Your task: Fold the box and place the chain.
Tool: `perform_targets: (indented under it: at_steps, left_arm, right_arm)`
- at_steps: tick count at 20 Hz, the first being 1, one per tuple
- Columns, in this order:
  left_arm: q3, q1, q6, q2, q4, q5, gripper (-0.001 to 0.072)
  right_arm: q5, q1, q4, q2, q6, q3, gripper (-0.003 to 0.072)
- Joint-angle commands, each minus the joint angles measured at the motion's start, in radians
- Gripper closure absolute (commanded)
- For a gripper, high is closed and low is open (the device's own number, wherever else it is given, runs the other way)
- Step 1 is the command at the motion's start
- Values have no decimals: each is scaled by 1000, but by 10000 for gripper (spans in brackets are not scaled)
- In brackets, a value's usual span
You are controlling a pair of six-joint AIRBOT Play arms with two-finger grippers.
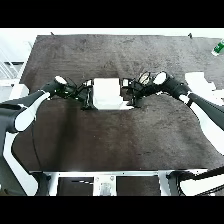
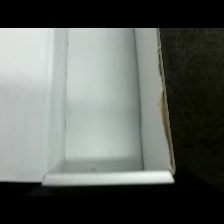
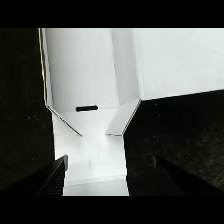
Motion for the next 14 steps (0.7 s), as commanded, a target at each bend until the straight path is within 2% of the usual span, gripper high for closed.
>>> perform_targets:
  at_steps: [1, 5, 11, 12, 14]
  left_arm:
    - [1, 1, 0, 1, 0, 0, 222]
    - [1, 1, 0, 1, 0, 0, 222]
    - [1, 1, 0, 1, 0, 0, 222]
    - [1, 1, 0, 1, 0, 0, 222]
    - [1, 1, 0, 1, 0, 0, 222]
  right_arm:
    - [-18, 25, -5, -22, -4, -2, 70]
    - [-84, 57, -5, -25, -4, -2, 71]
    - [-88, 61, 72, -39, 7, -2, 340]
    - [-85, 61, 94, -40, 7, -2, 424]
    - [-79, 61, 140, -40, 6, -2, 447]
